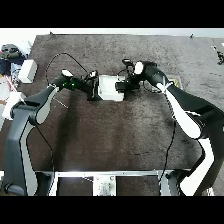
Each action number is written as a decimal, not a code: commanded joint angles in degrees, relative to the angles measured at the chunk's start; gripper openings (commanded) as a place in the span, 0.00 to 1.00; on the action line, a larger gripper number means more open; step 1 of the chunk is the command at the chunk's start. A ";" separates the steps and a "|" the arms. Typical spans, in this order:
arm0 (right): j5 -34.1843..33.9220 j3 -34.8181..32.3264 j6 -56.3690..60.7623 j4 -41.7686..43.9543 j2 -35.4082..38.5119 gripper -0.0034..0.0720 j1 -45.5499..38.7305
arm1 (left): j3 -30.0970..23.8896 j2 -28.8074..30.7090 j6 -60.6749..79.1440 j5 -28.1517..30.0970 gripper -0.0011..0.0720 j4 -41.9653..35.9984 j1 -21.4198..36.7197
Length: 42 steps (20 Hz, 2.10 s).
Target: Fold the box and place the chain.
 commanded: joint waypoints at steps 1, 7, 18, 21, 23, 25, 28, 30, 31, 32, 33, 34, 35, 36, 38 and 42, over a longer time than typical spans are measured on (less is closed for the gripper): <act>0.24 0.48 8.72 -8.00 -0.17 0.51 1.66 | 0.00 -0.04 0.00 0.00 0.68 0.00 0.04; 0.63 0.63 13.27 -10.23 -1.90 0.47 2.12 | 0.00 -0.04 0.00 0.00 0.68 0.00 0.04; 1.66 2.23 19.61 -17.49 -3.10 0.41 5.57 | 0.00 -0.04 0.00 -0.07 0.68 0.00 0.07; 1.57 2.23 20.83 -17.49 -3.52 0.41 5.57 | 0.00 -0.04 0.02 -0.04 0.68 0.00 0.04; 1.05 2.23 21.18 -17.49 -3.91 0.40 5.64 | 0.00 -0.04 0.02 -0.04 0.68 0.00 0.07; 0.20 2.23 21.24 -17.46 -4.13 0.16 5.70 | 0.00 -0.04 0.00 -0.04 0.68 0.00 0.04; 0.17 2.27 21.38 -17.49 -4.11 0.06 5.70 | 0.00 -0.04 0.00 -0.04 0.68 0.00 0.04; 0.20 2.27 22.21 -17.51 -4.09 0.06 5.70 | 0.00 -0.04 0.00 -0.04 0.68 -0.02 0.04; 0.13 2.27 22.49 -17.46 -4.09 0.06 5.73 | 0.00 -0.04 0.00 -0.04 0.68 -0.02 0.07; 0.11 2.27 22.49 -17.46 -4.09 0.06 5.73 | 0.00 -0.04 0.00 -0.07 0.68 -0.02 0.04; 0.02 2.27 23.15 -17.46 -4.07 0.15 5.73 | 0.00 -0.04 0.02 -0.15 0.68 -0.02 0.07; 0.04 2.27 23.56 -17.46 -3.89 0.34 5.73 | 0.00 -0.04 0.02 -0.15 0.68 -0.02 0.04; 0.04 2.29 23.50 -17.46 -3.58 0.37 5.73 | 0.00 -0.04 0.02 -0.17 0.68 -0.02 0.04; 0.02 2.27 23.23 -17.46 -2.99 0.37 5.70 | 0.00 -0.04 0.02 -0.15 0.68 -0.02 0.04; 0.09 2.27 22.67 -17.16 -1.79 0.37 5.70 | 0.00 -0.04 0.02 -0.15 0.68 -0.02 0.04; 2.40 2.29 20.65 -15.93 -1.31 0.37 5.66 | 0.00 -0.04 0.02 -0.15 0.68 0.00 0.07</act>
